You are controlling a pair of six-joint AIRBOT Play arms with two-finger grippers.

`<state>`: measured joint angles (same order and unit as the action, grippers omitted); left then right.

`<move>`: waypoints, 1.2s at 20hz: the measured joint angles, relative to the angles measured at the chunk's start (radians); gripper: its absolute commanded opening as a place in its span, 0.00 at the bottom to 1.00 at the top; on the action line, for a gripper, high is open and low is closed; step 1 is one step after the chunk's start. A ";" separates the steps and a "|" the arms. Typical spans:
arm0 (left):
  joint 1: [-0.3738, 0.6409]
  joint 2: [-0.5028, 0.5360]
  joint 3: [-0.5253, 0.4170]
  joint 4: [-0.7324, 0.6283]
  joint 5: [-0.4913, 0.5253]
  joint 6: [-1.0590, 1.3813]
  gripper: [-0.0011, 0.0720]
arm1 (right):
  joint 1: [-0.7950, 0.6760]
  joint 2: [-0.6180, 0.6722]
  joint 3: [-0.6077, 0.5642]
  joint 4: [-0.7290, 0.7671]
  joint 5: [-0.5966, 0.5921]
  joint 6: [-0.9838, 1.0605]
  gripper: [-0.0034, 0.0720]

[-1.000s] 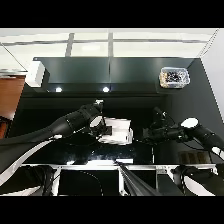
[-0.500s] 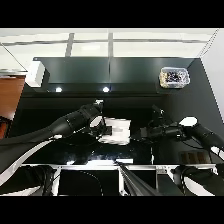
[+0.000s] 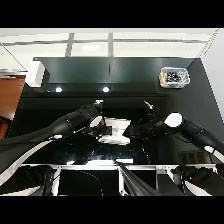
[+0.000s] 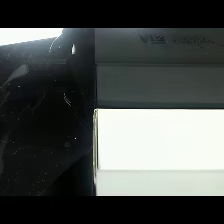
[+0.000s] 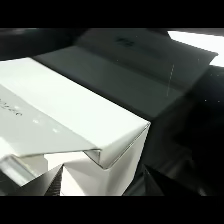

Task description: Fold the box and place the chain.

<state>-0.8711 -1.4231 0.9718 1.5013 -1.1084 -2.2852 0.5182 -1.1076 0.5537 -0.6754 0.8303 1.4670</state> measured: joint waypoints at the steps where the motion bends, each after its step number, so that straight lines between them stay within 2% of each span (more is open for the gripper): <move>1: 0.000 0.000 0.000 0.000 0.000 0.000 0.05 | 0.036 0.000 0.022 -0.070 -0.012 0.079 0.69; 6: 0.000 0.000 0.000 0.000 0.001 0.000 0.05 | 0.163 -0.009 0.117 -0.393 -0.027 0.426 0.67; 7: 0.000 0.000 0.000 0.000 0.001 0.000 0.05 | 0.179 -0.017 0.134 -0.428 -0.023 0.467 0.53; 14: 0.000 0.000 0.000 0.000 0.000 0.000 0.05 | 0.285 -0.124 0.256 -0.653 0.058 0.760 0.51; 17: 0.000 0.000 0.000 0.000 0.000 0.000 0.05 | 0.307 -0.154 0.277 -0.715 0.097 0.846 0.51; 22: 0.000 0.000 0.000 0.000 0.001 0.000 0.05 | 0.317 -0.194 0.293 -0.739 0.123 0.922 0.51; 24: 0.000 0.000 0.000 0.000 0.001 -0.002 0.05 | 0.321 -0.212 0.307 -0.737 0.129 0.937 0.43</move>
<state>-0.8711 -1.4231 0.9718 1.5017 -1.1076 -2.2875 0.8391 -1.3197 0.8608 -1.4120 0.9596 2.4039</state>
